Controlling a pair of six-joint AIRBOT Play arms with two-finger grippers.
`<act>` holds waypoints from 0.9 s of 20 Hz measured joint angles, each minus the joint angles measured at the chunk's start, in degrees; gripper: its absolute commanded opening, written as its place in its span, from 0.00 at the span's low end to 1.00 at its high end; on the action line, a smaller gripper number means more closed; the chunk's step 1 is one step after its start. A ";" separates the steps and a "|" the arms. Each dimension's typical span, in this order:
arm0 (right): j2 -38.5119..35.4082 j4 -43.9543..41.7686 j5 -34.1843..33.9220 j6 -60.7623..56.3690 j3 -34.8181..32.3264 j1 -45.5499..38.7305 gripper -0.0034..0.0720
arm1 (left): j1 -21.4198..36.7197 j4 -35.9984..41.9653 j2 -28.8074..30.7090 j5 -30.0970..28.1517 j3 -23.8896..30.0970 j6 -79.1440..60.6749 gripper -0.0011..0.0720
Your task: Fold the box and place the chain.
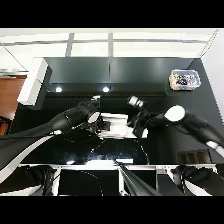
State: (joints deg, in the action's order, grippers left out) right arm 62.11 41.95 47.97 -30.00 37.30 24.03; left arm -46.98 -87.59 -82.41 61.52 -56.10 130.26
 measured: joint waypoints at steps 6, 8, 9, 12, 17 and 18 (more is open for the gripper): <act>-6.21 17.46 9.81 -38.77 0.46 -23.41 0.06 | 0.00 0.07 0.00 0.00 0.00 0.02 0.05; -5.53 17.70 11.26 -46.82 -2.16 -28.20 0.06 | 0.00 0.07 0.00 0.00 0.00 0.02 0.05; -4.66 16.04 11.98 -48.78 -3.69 -29.51 0.06 | 0.00 0.07 0.00 0.00 0.00 0.02 0.05; 0.26 8.02 13.29 -48.54 -7.26 -29.55 0.06 | 0.00 0.07 0.00 0.02 0.00 0.04 0.05; 9.99 -7.37 14.21 -38.77 -9.07 -23.56 0.06 | 0.00 0.04 0.00 0.04 0.00 0.15 0.05; 11.23 -10.05 14.38 -36.26 -9.18 -22.53 0.06 | 0.00 0.04 0.00 0.07 0.00 0.13 0.05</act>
